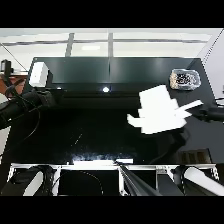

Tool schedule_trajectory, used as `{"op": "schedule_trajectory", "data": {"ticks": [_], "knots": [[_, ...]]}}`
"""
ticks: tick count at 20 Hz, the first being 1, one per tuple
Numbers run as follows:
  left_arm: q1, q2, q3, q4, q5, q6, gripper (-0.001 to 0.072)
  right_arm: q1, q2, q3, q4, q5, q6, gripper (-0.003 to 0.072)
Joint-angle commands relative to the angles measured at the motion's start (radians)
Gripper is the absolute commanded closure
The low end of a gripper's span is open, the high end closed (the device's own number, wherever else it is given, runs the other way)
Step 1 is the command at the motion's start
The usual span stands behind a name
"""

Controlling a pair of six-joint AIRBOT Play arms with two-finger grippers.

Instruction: Fold the box and place the chain.

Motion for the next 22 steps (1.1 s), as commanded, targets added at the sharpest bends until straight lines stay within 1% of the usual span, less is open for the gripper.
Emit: {"op": "schedule_trajectory", "data": {"ticks": [1,3,5,6,8,10,13,17,18,20,22], "knots": [[-0.072,-0.037,0.000,-0.007,-0.045,-0.002,0.0062,0.277,0.231,-0.224,0.206,-0.269,0.072,0.0650],[-0.139,-0.089,0.000,-0.007,-0.045,-0.029,0.0063,0.485,0.340,-0.332,0.299,-0.438,0.123,0.0650],[-0.181,-0.153,0.000,-0.007,-0.048,-0.098,0.0063,0.699,0.411,-0.404,0.333,-0.588,0.068,0.0649],[-0.183,-0.191,0.000,-0.008,-0.065,-0.141,0.0063,0.797,0.430,-0.423,0.330,-0.647,0.029,0.0649],[-0.170,-0.262,0.000,-0.007,-0.138,-0.179,0.0063,0.935,0.434,-0.436,0.314,-0.700,-0.026,0.0649],[-0.150,-0.330,0.000,-0.006,-0.220,-0.181,0.0063,1.037,0.434,-0.437,0.254,-0.737,-0.035,0.0649],[-0.153,-0.435,0.000,0.000,-0.294,-0.180,0.0063,1.092,0.434,-0.437,0.236,-0.769,-0.034,0.0649],[-0.157,-0.575,0.000,-0.005,-0.299,-0.139,0.0063,1.092,0.434,-0.437,0.236,-0.769,-0.034,0.0649],[-0.157,-0.604,0.000,-0.022,-0.314,-0.093,0.0062,1.092,0.434,-0.437,0.237,-0.769,-0.034,0.0649],[-0.157,-0.663,0.000,-0.113,-0.356,0.070,0.0062,1.092,0.434,-0.436,0.236,-0.768,-0.034,0.0649],[-0.163,-0.716,0.002,-0.193,-0.366,0.174,0.0062,1.092,0.434,-0.437,0.237,-0.768,-0.033,0.0649]]}}
